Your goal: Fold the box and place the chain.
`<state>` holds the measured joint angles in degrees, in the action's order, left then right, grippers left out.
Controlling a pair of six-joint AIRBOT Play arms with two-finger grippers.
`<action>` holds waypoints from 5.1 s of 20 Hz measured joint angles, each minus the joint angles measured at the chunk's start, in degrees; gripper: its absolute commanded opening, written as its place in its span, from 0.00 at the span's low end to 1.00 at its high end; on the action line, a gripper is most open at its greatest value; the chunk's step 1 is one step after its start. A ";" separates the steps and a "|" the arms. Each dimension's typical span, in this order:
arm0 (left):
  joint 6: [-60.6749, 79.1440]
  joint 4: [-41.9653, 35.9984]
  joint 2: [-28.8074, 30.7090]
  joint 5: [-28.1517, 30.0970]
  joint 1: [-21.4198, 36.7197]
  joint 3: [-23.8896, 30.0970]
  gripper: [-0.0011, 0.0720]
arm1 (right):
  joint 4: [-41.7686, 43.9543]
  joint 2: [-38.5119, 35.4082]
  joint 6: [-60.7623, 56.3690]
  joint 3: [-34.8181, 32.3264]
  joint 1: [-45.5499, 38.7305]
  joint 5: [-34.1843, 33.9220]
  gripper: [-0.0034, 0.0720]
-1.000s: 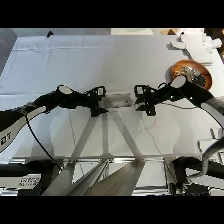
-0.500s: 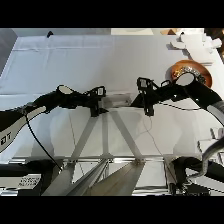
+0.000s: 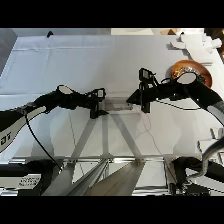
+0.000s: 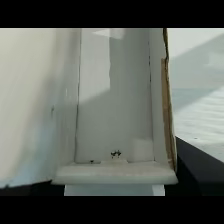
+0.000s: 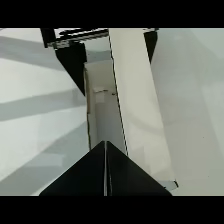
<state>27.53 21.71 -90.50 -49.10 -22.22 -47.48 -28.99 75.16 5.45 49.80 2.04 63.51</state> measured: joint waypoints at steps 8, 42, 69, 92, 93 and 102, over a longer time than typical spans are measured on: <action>0.44 -0.07 0.04 -1.11 0.00 0.00 0.39 | 3.69 4.92 -1.09 -0.02 0.00 -8.57 0.05; -2.91 4.48 0.07 -1.18 -0.02 -0.02 0.39 | -15.37 -10.25 -13.97 -0.02 0.00 -7.50 0.06; -2.97 4.28 0.07 -1.29 -0.02 -0.02 0.39 | -8.94 -0.55 18.58 -11.19 2.60 -15.30 0.32; -2.95 4.26 0.07 -1.31 -0.02 -0.02 0.39 | -1.20 1.03 15.52 -11.21 5.77 -18.40 0.06; -2.97 4.26 0.07 -1.31 -0.02 -0.02 0.39 | -2.45 0.07 14.14 -11.21 5.73 -18.34 0.06; -3.02 4.26 0.07 -1.31 -0.02 0.00 0.39 | -14.40 -17.33 -13.25 -11.21 -0.55 -17.70 0.06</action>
<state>24.51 25.98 -90.43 -50.41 -22.24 -47.48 -43.40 57.82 -7.79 38.59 1.50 45.80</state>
